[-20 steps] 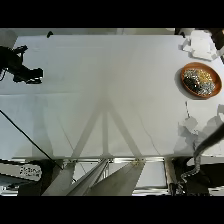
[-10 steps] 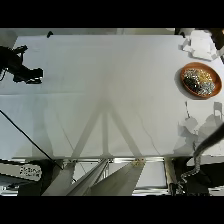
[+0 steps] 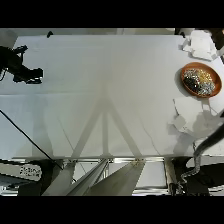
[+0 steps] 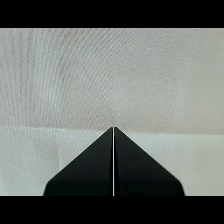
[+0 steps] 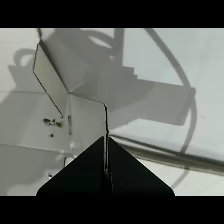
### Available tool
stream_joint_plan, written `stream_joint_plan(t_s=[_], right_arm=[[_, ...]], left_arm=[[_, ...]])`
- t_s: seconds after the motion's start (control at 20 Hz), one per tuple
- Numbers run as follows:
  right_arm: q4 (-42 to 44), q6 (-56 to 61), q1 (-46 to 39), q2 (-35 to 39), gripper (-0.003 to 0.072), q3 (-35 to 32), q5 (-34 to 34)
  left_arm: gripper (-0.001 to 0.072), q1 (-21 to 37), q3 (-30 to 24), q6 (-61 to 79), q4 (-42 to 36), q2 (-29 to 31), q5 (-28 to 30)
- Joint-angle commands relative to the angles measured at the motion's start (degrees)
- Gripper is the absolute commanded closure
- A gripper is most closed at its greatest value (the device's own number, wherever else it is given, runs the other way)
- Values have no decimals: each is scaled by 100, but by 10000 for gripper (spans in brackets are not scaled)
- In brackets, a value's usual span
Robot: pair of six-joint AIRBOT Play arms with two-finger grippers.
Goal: Fold the box and place the chain.
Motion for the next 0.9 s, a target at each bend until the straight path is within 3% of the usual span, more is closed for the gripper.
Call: stream_joint_plan(t_s=[0.0,0.25,0.4,0.85], right_arm=[[778,-122,761,260,670,-7,160],[2190,-120,2072,776,671,-26,560],[2350,-103,2785,1412,672,-522,166],[3154,212,3829,4684,672,-4448,-2966]], left_arm=[[699,4,-2,2,0,2,2],[699,4,-2,2,2,2,2],[699,4,-2,4,2,2,2],[699,4,-2,2,2,2,2]])
